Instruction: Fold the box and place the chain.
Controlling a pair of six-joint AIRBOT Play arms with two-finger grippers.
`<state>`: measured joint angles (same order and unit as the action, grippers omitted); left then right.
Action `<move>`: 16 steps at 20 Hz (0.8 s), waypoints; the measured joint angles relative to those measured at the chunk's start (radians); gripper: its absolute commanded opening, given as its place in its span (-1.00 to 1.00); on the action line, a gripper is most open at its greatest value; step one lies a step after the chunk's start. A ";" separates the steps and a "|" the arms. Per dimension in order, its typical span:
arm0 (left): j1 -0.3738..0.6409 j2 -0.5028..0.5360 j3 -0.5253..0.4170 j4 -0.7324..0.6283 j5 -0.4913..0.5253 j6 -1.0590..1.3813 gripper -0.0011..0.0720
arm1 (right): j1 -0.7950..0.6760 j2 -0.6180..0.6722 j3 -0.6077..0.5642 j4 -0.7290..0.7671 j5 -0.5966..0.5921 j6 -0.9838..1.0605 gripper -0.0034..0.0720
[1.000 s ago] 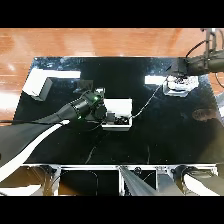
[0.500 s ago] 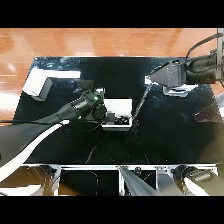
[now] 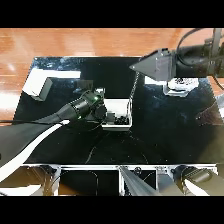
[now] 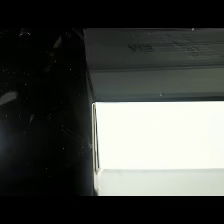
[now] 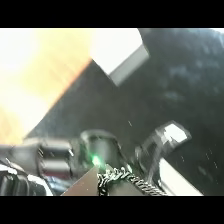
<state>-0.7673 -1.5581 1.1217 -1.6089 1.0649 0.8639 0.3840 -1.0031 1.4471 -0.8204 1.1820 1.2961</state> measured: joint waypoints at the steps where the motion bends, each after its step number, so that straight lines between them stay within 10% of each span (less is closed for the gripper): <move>1: 0.000 0.000 0.000 0.000 0.000 0.000 -0.92 | 0.010 -0.011 0.017 0.000 -0.012 -0.001 -0.83; 9: 0.000 0.000 0.000 0.000 0.000 0.000 -0.92 | 0.035 -0.053 0.074 -0.019 -0.027 -0.002 -0.83; 16: 0.000 0.000 0.000 0.000 0.000 0.000 -0.92 | 0.074 -0.058 -0.193 -0.065 0.001 0.024 -0.83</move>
<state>-0.7677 -1.5581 1.1217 -1.6085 1.0649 0.8635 0.4576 -1.0607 1.2537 -0.8852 1.1831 1.3197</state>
